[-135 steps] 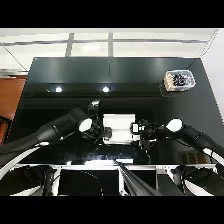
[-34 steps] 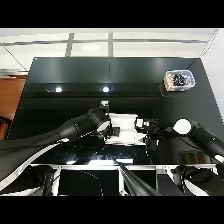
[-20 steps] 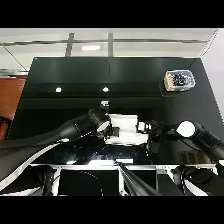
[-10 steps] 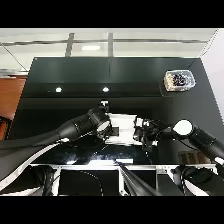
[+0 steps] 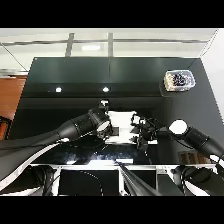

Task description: Fold the box and place the chain.

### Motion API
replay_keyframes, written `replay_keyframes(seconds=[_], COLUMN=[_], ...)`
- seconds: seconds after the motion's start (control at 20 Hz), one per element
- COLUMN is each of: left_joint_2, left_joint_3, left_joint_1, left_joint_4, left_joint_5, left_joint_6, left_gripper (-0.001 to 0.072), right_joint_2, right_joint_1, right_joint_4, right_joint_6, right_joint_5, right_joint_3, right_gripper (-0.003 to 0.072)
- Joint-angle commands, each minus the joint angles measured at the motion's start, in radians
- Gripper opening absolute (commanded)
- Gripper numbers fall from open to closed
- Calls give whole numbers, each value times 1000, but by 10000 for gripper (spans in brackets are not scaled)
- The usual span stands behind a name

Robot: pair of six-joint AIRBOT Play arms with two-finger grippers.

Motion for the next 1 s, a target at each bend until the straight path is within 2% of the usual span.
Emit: replay_keyframes(seconds=[0.0,0.05,0.1,0.15,0.2,0.25,0.3,0.35,0.45,0.6,0.65,0.8,0.95], left_joint_2=[1,1,1,1,1,1,1,1,1,1,1,1,1], left_joint_3=[0,0,0,0,0,0,0,0,0,0,0,0,0], left_joint_1=[1,1,1,1,1,1,1,1,1,1,1,1,1], left_joint_4=[0,0,0,0,0,0,0,0,0,0,1,1,1], left_joint_5=[0,0,0,0,0,0,0,0,0,-1,-1,3,3], left_joint_6=[2,2,2,2,2,2,2,2,2,2,2,2,2], left_gripper=[28,27,27,27,27,27,27,27,27,27,27,27,27], right_joint_2=[-3,-3,-3,-3,-2,-2,-1,4,28,90,103,109,92], right_joint_1=[3,3,3,3,3,2,0,-10,-72,-282,-372,-676,-857], right_joint_4=[-5,-16,-17,-17,-23,-27,-30,-36,-95,-195,-215,-293,-488], right_joint_6=[6,10,11,11,11,18,52,107,274,536,603,869,1252], right_joint_5=[-9,-10,-10,-10,-9,-8,-8,8,129,391,436,419,373], right_joint_3=[-1,-1,-1,-1,0,0,0,4,35,104,113,113,93], right_gripper=[232,236,320,367,198,78,65,11,10,10,11,10,11])
